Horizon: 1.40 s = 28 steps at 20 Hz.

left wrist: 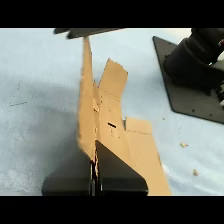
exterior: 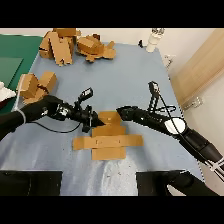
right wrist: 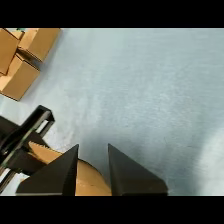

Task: Fold the box.

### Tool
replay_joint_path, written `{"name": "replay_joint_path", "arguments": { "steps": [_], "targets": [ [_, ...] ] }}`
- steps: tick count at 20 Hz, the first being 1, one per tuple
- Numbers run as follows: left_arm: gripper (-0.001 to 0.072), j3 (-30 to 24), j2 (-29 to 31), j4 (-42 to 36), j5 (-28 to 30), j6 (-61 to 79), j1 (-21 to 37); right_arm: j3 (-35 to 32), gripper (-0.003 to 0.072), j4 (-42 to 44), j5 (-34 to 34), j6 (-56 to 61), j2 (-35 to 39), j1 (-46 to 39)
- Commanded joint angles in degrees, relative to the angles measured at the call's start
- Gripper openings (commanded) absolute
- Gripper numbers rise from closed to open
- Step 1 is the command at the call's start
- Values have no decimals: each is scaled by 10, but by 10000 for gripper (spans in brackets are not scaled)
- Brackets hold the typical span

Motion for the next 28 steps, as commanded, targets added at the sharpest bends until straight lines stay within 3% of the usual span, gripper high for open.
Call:
{"name": "replay_joint_path", "arguments": {
  "steps": [1, 5, 7, 10, 15, 20, 24, 28],
  "targets": [
    [15, -61, 50, -10, 46, 96, -2, 2, 311, -2, 10, 0, -16, 5],
    [15, -68, 50, -25, 54, 108, -22, 2, 310, -5, 8, 0, -24, 11],
    [15, -68, 50, -89, 101, 154, -32, 3, 310, -10, 8, 0, -27, 11],
    [15, -67, 50, -177, 106, 248, -33, 3, 310, -15, 6, 0, -26, 11],
    [15, -77, 50, -152, 101, 240, -43, 3, 310, -17, 0, 0, -26, 11],
    [15, -99, 50, -133, 100, 234, -48, 28, 292, -25, -72, 2, -19, -7],
    [15, -104, 50, -133, 94, 232, -48, 38, 291, -151, -61, 61, -19, -20],
    [15, -104, 50, -132, 89, 229, -48, 39, 291, -334, 7, 203, -19, -35]
  ]
}}
